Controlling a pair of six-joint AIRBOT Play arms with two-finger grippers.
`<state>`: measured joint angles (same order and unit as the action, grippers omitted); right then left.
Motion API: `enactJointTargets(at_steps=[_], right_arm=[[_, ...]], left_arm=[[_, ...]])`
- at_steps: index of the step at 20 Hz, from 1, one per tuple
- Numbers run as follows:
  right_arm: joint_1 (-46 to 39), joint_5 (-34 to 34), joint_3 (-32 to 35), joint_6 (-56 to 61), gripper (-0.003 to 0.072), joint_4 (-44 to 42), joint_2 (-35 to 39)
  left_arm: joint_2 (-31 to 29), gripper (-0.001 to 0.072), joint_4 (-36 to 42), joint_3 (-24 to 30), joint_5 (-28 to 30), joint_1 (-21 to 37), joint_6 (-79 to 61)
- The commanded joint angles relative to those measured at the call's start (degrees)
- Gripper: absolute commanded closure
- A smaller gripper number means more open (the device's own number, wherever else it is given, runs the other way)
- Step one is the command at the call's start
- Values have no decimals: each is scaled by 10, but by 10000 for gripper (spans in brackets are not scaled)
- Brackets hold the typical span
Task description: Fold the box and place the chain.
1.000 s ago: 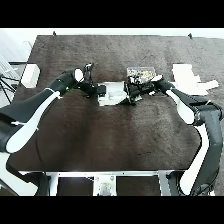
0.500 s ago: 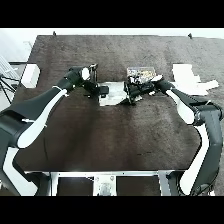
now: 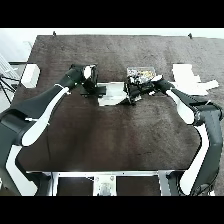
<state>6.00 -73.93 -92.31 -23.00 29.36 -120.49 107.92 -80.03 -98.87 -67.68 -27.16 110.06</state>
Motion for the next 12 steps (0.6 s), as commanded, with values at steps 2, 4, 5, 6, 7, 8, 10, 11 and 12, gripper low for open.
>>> enactJointTargets(at_steps=[2, 4, 5, 6, 7, 8, 10, 11, 12], right_arm=[[0, 0, 0, 0, 104, 0, 0], [0, 0, 0, 0, 105, 0, 0], [0, 0, 0, 0, 104, 0, 0], [0, 0, 0, 0, 105, 0, 0], [0, 0, 0, 0, 105, 0, 0], [0, 0, 0, 0, 104, 0, 0], [0, 0, 0, 0, 105, 0, 0], [0, 0, 0, 0, 104, 0, 0], [0, 0, 0, 0, 104, 0, 0]], left_arm=[[24, 241, -50, -51, -54, -17, 36], [44, 242, -52, -85, -83, -23, 40], [52, 242, -55, -98, -92, -26, 42], [58, 242, -60, -108, -98, -30, 47], [62, 241, -67, -116, -102, -32, 51], [66, 241, -73, -127, -108, -35, 55], [80, 241, -84, -150, -123, -37, 60], [89, 241, -85, -163, -134, -37, 63], [97, 241, -86, -174, -141, -37, 65]])
